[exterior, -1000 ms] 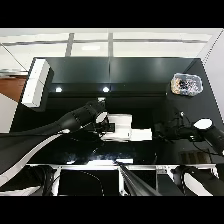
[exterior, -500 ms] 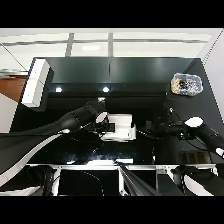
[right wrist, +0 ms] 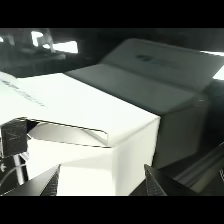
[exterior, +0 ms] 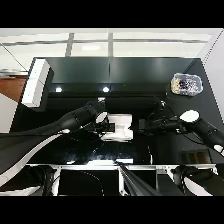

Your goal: Fold the box and place the chain.

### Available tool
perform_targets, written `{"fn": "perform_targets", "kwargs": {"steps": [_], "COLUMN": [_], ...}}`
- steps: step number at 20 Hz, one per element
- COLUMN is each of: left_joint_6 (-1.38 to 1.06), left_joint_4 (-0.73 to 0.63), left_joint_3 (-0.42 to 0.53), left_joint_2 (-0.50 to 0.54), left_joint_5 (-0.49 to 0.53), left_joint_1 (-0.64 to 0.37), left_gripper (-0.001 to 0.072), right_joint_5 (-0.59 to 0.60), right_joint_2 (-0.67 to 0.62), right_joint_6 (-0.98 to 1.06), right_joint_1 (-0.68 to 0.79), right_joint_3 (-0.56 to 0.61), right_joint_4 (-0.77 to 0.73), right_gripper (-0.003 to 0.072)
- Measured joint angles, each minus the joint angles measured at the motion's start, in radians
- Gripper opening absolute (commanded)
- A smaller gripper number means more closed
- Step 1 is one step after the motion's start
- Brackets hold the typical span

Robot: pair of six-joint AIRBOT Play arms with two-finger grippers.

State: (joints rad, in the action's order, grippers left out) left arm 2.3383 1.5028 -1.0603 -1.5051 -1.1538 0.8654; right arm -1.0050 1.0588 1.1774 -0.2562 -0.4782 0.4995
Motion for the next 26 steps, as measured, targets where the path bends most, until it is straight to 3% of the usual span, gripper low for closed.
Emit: {"fn": "perform_targets", "kwargs": {"steps": [1, 14, 15, 16, 26], "left_joint_6": [0.000, 0.000, 0.000, 0.000, 0.000], "left_joint_4": [0.000, 0.000, 0.000, 0.000, 0.003], "left_joint_3": [0.000, 0.000, 0.000, 0.000, 0.000], "left_joint_2": [0.000, 0.000, 0.000, 0.000, 0.000], "left_joint_5": [0.000, 0.001, 0.001, 0.001, 0.002], "left_joint_1": [0.000, 0.000, 0.000, 0.000, 0.000], "left_gripper": [0.0034, 0.0034, 0.0034, 0.0034, 0.0034], "right_joint_5": [0.013, 0.113, 0.117, 0.122, 0.121], "right_joint_2": [0.000, 0.002, 0.003, 0.003, 0.006], "right_joint_6": [0.023, 0.410, 0.431, 0.454, 0.574], "right_joint_1": [-0.025, -0.257, -0.269, -0.280, -0.324], "right_joint_3": [-0.011, -0.113, -0.122, -0.132, -0.161], "right_joint_4": [0.018, 0.377, 0.396, 0.415, 0.505], "right_gripper": [0.0532, 0.0528, 0.0424, 0.0401, 0.0362]}}
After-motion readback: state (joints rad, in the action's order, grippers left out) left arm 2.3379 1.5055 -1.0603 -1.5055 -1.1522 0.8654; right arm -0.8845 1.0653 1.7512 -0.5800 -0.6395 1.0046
